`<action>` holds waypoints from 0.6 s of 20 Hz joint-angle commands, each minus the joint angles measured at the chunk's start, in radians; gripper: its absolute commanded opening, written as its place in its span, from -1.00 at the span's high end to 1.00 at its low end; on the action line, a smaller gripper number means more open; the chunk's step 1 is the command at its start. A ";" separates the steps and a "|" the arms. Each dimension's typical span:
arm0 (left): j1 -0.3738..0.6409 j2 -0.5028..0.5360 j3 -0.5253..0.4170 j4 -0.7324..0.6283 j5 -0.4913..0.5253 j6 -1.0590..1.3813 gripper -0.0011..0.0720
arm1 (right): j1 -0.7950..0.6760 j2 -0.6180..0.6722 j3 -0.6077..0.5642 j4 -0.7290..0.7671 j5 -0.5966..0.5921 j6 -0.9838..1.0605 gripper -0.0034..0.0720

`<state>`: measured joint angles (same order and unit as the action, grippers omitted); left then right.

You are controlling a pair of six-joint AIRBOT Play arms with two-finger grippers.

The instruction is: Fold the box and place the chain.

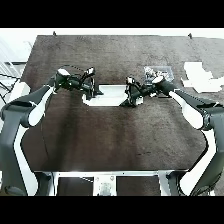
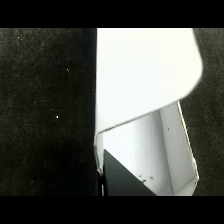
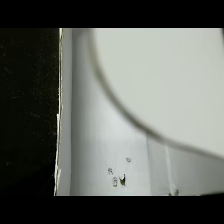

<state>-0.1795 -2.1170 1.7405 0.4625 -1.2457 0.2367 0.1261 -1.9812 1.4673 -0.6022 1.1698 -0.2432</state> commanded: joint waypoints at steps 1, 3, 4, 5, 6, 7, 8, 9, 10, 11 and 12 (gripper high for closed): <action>0.000 0.000 0.000 0.000 0.000 0.000 0.92 | 0.000 0.000 0.000 -0.001 0.002 0.000 -0.35; 0.000 0.000 0.000 0.000 0.001 0.000 0.92 | 0.000 0.000 0.000 -0.001 0.002 0.000 -0.35; 0.000 0.000 0.000 0.000 -0.003 0.000 0.92 | 0.000 0.000 0.000 -0.001 0.002 0.000 -0.35; 0.000 0.000 0.000 0.000 -0.002 0.000 0.92 | 0.000 0.000 0.000 -0.001 0.002 0.000 -0.35; 0.000 0.000 0.000 0.000 -0.001 0.000 0.92 | 0.000 0.000 0.000 -0.001 0.002 0.000 -0.35; 0.000 0.000 0.000 0.000 -0.001 0.000 0.92 | 0.000 0.000 0.000 -0.001 0.002 0.000 -0.35; 0.000 0.000 0.000 0.000 -0.004 0.000 0.92 | 0.000 0.000 0.000 -0.001 0.002 0.000 -0.35; 0.000 0.000 0.000 0.000 -0.009 -0.001 0.92 | 0.000 0.000 0.000 -0.001 0.002 0.000 -0.35; 0.000 0.000 0.000 0.000 -0.021 -0.001 0.92 | 0.000 0.000 0.000 -0.001 0.002 0.000 -0.35; 0.000 0.000 0.000 -0.001 -0.031 0.000 0.92 | 0.000 0.000 0.000 -0.001 0.002 0.000 -0.35; 0.000 0.000 0.000 -0.002 -0.029 -0.001 0.92 | 0.000 0.000 0.000 -0.001 0.002 0.000 -0.35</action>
<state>-0.1795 -2.1170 1.7405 0.4625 -1.2568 0.2363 0.1261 -1.9812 1.4673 -0.6033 1.1721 -0.2451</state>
